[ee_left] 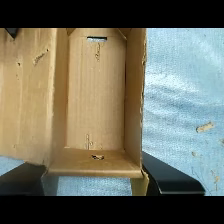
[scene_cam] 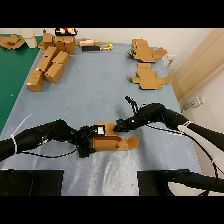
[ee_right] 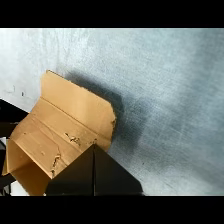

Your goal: Fold the box.

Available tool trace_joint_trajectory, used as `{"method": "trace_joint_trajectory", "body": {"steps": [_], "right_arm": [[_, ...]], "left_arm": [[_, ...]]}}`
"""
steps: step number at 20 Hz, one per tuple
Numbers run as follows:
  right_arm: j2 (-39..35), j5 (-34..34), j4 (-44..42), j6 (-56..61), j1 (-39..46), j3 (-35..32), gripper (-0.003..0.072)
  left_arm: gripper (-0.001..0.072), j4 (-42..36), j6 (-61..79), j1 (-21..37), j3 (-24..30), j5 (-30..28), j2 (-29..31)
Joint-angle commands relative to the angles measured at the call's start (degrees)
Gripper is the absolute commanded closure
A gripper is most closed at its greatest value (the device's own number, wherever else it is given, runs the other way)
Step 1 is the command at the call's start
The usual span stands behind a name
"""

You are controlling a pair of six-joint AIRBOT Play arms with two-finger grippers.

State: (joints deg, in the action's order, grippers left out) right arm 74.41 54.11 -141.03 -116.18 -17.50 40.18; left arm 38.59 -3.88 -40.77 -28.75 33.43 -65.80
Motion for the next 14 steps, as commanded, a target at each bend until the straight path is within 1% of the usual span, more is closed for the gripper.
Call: {"method": "trace_joint_trajectory", "body": {"steps": [1,4,6,8,9,10,11,12,14], "right_arm": [[-0.37,0.35,0.37,0.02,0.02,-0.04,0.0688],[-0.70,-0.39,0.72,-0.48,0.13,0.02,0.0688],[-2.27,-0.46,5.81,-0.28,2.12,1.64,0.0688],[-6.29,0.76,9.75,1.40,5.97,4.22,0.0688],[-8.94,2.19,10.34,1.49,7.82,5.01,0.0688],[-11.93,5.03,11.43,0.02,9.35,5.40,0.0688],[-14.60,8.87,15.04,-2.05,9.73,5.27,0.0687],[-16.70,11.65,18.86,-1.88,9.33,4.76,0.0687],[-20.52,15.93,19.69,-4.37,7.58,1.90,0.0686]], "left_arm": [[0.0272,0.00,0.00,0.04,0.00,-0.02,0.02],[0.0272,0.00,0.00,0.04,0.00,0.00,0.02],[0.0272,0.00,0.00,0.04,0.00,-0.02,0.02],[0.0272,0.00,0.00,0.04,0.00,0.00,0.02],[0.0272,0.00,0.00,0.04,0.00,0.00,0.02],[0.0272,0.00,0.00,0.04,0.00,0.00,0.02],[0.0272,0.00,0.00,0.04,0.00,0.00,0.02],[0.0272,0.00,0.00,0.04,0.00,-0.02,0.02],[0.0272,0.00,0.00,0.04,0.00,0.02,0.02]]}}
